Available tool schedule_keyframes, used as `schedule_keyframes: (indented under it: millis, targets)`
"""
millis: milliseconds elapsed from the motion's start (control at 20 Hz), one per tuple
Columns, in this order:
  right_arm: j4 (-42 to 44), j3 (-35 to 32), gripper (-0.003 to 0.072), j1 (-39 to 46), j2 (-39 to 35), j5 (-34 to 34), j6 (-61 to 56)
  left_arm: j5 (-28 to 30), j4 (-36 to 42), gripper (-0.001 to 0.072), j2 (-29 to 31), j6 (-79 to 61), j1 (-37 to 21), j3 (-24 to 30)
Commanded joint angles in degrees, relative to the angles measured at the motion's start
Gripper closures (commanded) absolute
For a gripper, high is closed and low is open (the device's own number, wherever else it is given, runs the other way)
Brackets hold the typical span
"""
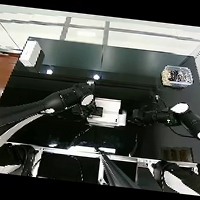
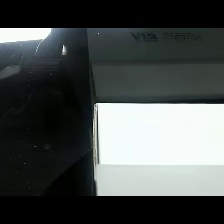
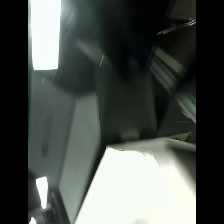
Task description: Fold the box and place the chain.
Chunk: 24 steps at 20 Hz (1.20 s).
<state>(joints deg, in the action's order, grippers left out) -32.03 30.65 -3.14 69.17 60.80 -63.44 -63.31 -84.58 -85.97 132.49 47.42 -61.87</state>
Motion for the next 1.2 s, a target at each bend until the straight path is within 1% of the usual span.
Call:
schedule_keyframes:
  millis: [0, 100, 300, 350, 400, 550, 650, 750, 800, 1000, 1150]
  targets:
    - [1.0, 3.8, 0.0156, -0.5, 0.3, 6.8, 0.5, 0.0, 0.0, 0.0686, 0.0, 0.0, 0.0, 0.0]
    - [1.6, 4.4, 0.0157, -0.5, 0.3, 8.6, 0.5, 0.0, 0.0, 0.0685, 0.0, 0.0, 0.0, 0.0]
    - [2.0, 4.4, 0.0155, -1.4, 0.3, 8.6, 0.5, 0.0, 0.0, 0.0686, 0.0, 0.0, 0.0, 0.0]
    - [2.0, 4.4, 0.0085, -2.1, 0.3, 8.4, 0.5, 0.0, 0.0, 0.0686, 0.0, 0.0, 0.0, 0.0]
    - [1.9, 4.4, 0.0044, -2.9, 0.3, 8.0, 0.5, 0.0, 0.0, 0.0686, 0.0, 0.0, 0.0, 0.0]
    - [2.0, 4.4, 0.0061, -6.4, 0.3, 4.2, 0.0, 0.0, 0.0, 0.0686, 0.0, 0.0, 0.0, 0.0]
    - [1.8, 4.4, 0.0137, -9.2, 0.3, 0.8, -1.6, 0.0, 0.0, 0.0686, 0.0, 0.0, 0.0, 0.0]
    - [0.7, 4.7, 0.0139, -11.9, 0.3, -2.5, -5.0, 0.0, 0.0, 0.0685, 0.0, 0.0, 0.0, 0.0]
    - [-1.6, 5.5, 0.014, -13.3, 0.3, -3.7, -8.3, 0.0, 0.0, 0.0686, 0.0, 0.0, 0.0, 0.0]
    - [-17.5, 11.2, 0.014, -21.2, 0.3, -6.0, -24.5, 0.0, 0.0, 0.0685, 0.0, 0.0, 0.0, 0.0]
    - [-24.5, 14.8, 0.0141, -26.3, 0.3, -6.0, -32.2, 0.0, 0.0, 0.0686, 0.0, 0.0, 0.0, 0.0]
